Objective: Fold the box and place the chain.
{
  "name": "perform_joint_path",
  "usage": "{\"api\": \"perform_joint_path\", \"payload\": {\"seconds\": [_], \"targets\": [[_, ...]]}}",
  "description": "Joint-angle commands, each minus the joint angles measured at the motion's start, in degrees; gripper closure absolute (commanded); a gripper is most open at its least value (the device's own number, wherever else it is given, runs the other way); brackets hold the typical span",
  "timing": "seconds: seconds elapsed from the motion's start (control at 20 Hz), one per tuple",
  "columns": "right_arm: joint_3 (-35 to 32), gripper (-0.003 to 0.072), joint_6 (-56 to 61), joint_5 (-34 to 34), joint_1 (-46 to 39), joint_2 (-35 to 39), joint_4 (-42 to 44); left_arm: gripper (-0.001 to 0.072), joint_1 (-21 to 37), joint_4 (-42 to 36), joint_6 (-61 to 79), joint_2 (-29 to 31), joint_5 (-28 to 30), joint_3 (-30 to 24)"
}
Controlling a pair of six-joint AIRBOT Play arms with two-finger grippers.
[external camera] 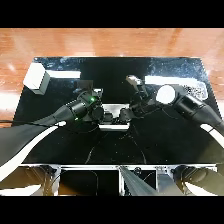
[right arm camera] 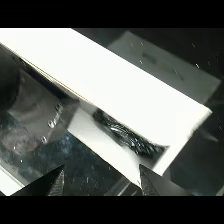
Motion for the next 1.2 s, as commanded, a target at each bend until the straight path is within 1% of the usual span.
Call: {"api": "perform_joint_path", "payload": {"seconds": [0.0,0.05,0.15,0.2,0.3,0.4,0.55,0.6,0.65,0.7,0.8,0.85,0.9,0.95,1.05,1.15], "targets": [[-0.09,0.0134,-0.07,6.99,-4.04,4.48,-3.67,0.0689,-0.02,0.0,0.0,-0.04,0.92,-0.02],[-0.46,0.0134,0.15,9.18,-6.71,6.99,-7.37,0.0688,-0.02,0.0,0.0,-0.04,0.92,-0.02],[-3.78,0.0134,0.92,10.8,-13.31,11.74,-12.98,0.0688,-0.02,0.0,0.0,-0.04,1.05,0.0],[-6.84,0.0134,1.09,10.82,-17.44,13.77,-14.12,0.0689,-0.02,0.0,0.0,-0.04,1.05,0.0],[-12.79,0.0133,1.09,10.95,-24.55,16.24,-13.49,0.0688,-0.02,0.0,0.0,-0.04,1.01,0.0],[-16.87,0.0132,0.22,11.04,-27.47,17.18,-12.87,0.0688,-0.02,0.0,0.0,-0.04,0.98,0.0],[-18.67,0.0131,-0.92,11.1,-27.39,17.18,-12.28,0.0682,-0.02,-0.13,0.0,-0.04,1.16,0.37],[-18.64,0.0131,-0.9,11.06,-27.39,17.18,-12.28,0.0595,-0.02,-0.2,0.0,-0.04,1.36,0.85],[-18.67,0.0131,-0.9,10.97,-27.39,17.18,-12.28,0.047,-0.02,-0.22,0.0,-0.04,1.95,1.66],[-18.67,0.0131,-0.9,10.99,-27.39,17.18,-12.28,0.0388,-0.02,-0.2,0.0,-0.02,3.13,2.69],[-18.67,0.0131,-0.9,11.02,-27.39,17.18,-12.28,0.0293,0.0,-0.17,0.09,-0.02,6.32,5.22],[-18.67,0.0131,-0.92,10.99,-27.39,17.18,-12.35,0.0223,0.0,-0.2,0.61,-0.02,7.89,6.6],[-18.67,0.0131,-0.87,10.67,-27.41,17.18,-12.52,0.0174,0.0,-0.15,1.53,0.04,9.57,7.85],[-18.67,0.0133,-0.87,10.03,-27.41,17.18,-12.57,0.0139,0.15,-0.07,2.14,0.2,11.63,9.07],[-18.67,0.0134,-0.7,8.74,-27.41,17.18,-12.48,0.014,0.7,0.04,5.25,1.53,14.95,10.23],[-18.67,0.0132,-0.87,8.59,-27.39,17.22,-12.26,0.0142,2.23,0.28,9.42,5.01,17.16,10.16]]}}
